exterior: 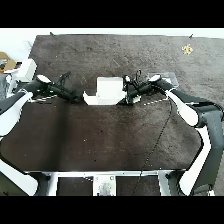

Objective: Fold the box and place the chain.

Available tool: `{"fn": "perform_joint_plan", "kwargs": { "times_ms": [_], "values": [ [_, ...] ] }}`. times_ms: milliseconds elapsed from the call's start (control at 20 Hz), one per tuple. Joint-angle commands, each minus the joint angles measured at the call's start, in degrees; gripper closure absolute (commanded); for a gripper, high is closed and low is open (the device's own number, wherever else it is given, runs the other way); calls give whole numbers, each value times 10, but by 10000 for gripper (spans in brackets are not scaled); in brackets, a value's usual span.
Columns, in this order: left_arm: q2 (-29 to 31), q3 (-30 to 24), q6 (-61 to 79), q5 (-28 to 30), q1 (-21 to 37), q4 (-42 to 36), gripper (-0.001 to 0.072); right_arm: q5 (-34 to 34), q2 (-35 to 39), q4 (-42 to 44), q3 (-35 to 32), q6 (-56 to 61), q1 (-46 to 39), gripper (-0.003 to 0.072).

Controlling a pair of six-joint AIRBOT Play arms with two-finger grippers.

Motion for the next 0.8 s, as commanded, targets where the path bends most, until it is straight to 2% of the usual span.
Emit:
{"fn": "perform_joint_plan", "kwargs": {
  "times_ms": [0, 400, 750],
  "values": [
    [-16, -2, 0, 4, -15, -46, 701, 0, 0, 0, 0, 0, 0, 235],
    [-15, 0, 16, -10, -15, -122, 699, 0, 0, 0, 0, 0, 0, 235],
    [-14, 35, -16, -24, 0, -23, 699, 0, 0, 0, 0, 0, 0, 235]
  ]
}}
